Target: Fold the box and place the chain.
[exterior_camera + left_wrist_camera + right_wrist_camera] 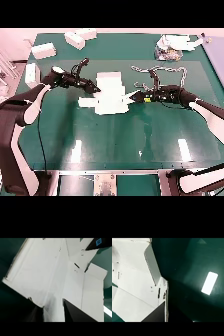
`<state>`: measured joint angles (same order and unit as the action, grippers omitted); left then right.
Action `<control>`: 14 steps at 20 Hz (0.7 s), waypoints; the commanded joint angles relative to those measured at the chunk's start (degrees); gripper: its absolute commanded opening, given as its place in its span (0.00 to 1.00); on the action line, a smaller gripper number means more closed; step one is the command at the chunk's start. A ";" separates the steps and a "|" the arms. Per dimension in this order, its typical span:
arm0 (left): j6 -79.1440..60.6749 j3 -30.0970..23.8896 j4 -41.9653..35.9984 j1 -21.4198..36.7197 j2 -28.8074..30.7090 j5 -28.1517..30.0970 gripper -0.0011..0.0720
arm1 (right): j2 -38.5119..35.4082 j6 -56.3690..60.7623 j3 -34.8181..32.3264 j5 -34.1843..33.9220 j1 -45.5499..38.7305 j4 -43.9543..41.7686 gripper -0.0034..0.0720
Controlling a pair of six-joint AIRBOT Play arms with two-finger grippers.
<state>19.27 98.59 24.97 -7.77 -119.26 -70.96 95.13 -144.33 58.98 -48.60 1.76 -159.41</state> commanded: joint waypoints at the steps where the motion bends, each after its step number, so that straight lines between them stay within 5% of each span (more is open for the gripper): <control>1: -1.20 0.02 -0.07 -1.16 -0.04 0.02 0.49 | 0.04 0.02 0.00 0.09 0.02 -0.02 0.05; 3: -2.67 0.02 0.13 -2.19 -0.04 0.55 0.41 | 0.04 0.02 0.00 0.09 0.02 0.00 0.05; 4: -2.80 0.02 0.26 -2.29 -0.04 1.55 0.23 | 0.04 0.02 0.00 0.09 0.02 0.00 0.05; 7: -2.78 0.04 0.11 -1.97 -0.04 4.09 0.24 | 0.04 0.00 0.00 0.09 -0.02 0.11 0.05; 8: -2.78 0.04 -0.04 -1.75 -0.04 4.04 0.46 | 0.04 0.00 0.00 0.09 -0.02 0.24 0.05; 9: -2.78 0.04 -0.04 -1.64 -0.04 4.04 0.51 | 0.04 0.02 0.00 0.07 -0.13 0.26 0.05; 13: -3.30 0.04 0.09 -1.64 -0.04 4.35 0.50 | 0.04 0.02 0.00 0.20 -0.31 0.26 0.05; 14: -3.32 0.04 0.26 -1.64 -0.04 4.28 0.39 | 0.04 0.02 0.00 0.20 -0.44 0.26 0.05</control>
<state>16.34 98.59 25.02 -9.45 -119.28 -67.02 95.13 -144.33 58.98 -48.51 1.56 -159.17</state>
